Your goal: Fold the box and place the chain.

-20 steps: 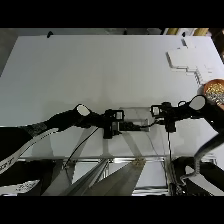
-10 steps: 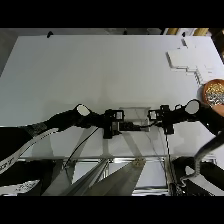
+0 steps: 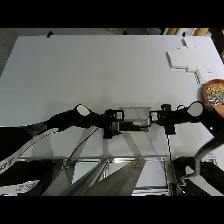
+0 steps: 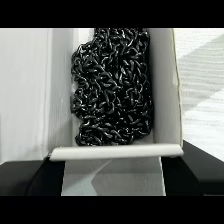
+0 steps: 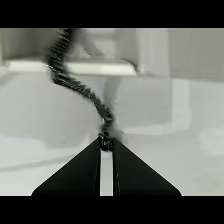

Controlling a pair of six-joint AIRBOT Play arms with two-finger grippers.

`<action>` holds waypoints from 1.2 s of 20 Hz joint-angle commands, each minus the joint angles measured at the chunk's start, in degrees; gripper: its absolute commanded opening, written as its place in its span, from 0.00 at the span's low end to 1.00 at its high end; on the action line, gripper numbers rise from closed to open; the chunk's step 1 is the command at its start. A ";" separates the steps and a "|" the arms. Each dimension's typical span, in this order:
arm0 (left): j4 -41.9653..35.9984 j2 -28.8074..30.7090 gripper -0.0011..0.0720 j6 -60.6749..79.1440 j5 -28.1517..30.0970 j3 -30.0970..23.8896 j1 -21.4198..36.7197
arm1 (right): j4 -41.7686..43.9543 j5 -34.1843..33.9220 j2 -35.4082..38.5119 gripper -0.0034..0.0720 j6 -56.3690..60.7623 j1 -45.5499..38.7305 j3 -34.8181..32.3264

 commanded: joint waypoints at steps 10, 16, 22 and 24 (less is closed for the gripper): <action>0.02 0.02 0.36 0.02 0.02 0.04 0.00 | 22.99 9.42 20.41 0.07 18.53 0.00 0.04; 0.04 0.02 0.36 0.00 0.02 0.04 0.00 | 34.23 4.66 19.41 0.07 18.49 8.04 0.02; 0.02 0.02 0.36 0.00 0.00 0.02 0.00 | 32.48 -8.76 8.74 0.07 26.03 19.08 0.02; 0.02 0.02 0.36 0.02 0.02 0.02 0.00 | 28.04 -8.55 6.08 0.27 29.97 19.39 0.02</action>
